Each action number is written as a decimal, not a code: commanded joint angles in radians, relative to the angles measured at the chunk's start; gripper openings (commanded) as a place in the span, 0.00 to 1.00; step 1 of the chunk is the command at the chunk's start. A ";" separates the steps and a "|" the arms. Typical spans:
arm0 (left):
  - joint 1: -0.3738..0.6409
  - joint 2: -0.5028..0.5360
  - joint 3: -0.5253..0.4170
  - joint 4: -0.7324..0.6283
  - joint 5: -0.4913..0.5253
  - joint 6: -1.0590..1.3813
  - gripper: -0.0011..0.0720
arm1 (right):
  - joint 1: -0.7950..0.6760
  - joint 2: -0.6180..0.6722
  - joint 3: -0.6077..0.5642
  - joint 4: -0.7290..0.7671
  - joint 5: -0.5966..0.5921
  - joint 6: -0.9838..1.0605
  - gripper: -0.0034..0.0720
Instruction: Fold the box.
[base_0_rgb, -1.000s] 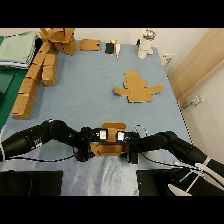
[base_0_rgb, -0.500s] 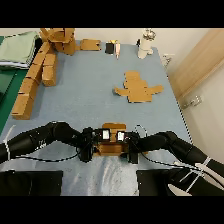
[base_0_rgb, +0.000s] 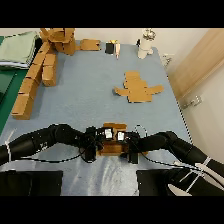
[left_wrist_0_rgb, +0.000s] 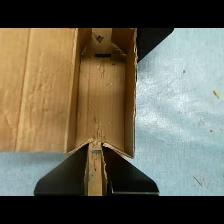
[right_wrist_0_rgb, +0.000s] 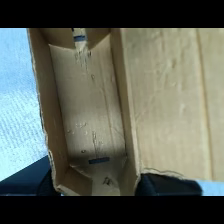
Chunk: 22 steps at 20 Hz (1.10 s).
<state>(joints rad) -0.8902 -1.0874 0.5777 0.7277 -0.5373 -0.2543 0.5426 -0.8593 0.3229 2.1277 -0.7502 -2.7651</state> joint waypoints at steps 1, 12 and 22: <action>-0.008 -0.011 0.000 -0.019 0.022 0.000 0.20 | 0.001 0.000 0.000 0.000 0.000 0.000 0.73; -0.018 -0.024 0.001 0.057 -0.013 -0.062 0.08 | 0.001 0.000 0.000 0.000 0.000 0.000 0.73; 0.004 0.317 0.001 0.732 -0.234 -1.299 0.03 | 0.001 0.000 0.000 0.000 0.000 0.000 0.73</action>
<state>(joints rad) -0.8948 -0.8829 0.5777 1.2400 -0.6903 -1.0725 0.5426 -0.8593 0.3229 2.1273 -0.7498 -2.7651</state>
